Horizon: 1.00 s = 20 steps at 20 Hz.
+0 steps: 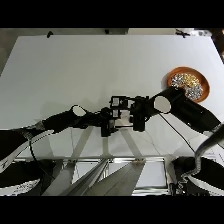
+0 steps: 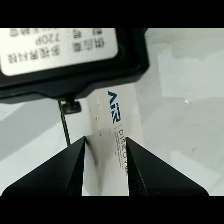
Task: Fold the box and place the chain.
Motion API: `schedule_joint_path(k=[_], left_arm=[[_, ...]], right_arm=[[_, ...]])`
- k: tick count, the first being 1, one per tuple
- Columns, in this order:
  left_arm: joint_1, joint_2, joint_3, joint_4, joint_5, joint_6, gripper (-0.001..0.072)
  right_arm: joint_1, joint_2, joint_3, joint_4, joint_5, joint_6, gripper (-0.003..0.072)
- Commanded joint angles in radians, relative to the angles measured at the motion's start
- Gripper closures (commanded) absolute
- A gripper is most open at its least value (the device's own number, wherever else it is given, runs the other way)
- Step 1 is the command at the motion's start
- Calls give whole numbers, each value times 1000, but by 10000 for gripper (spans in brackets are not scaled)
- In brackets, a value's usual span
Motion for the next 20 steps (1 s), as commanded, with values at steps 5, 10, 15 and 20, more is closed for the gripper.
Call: schedule_joint_path(k=[5, 10, 15, 20], left_arm=[[0, 1, 0, 1, -3, 0, 503], [0, 1, 0, 1, -3, 0, 503], [0, 1, 0, 2, -3, 0, 503], [0, 1, 0, 1, -3, 0, 503]], right_arm=[[0, -33, -2, -10, -3, 0, 446], [0, -32, -10, 2, 24, -1, 446], [1, -32, -45, 24, 50, -1, 446], [1, -24, -51, 23, 15, -1, 343]])
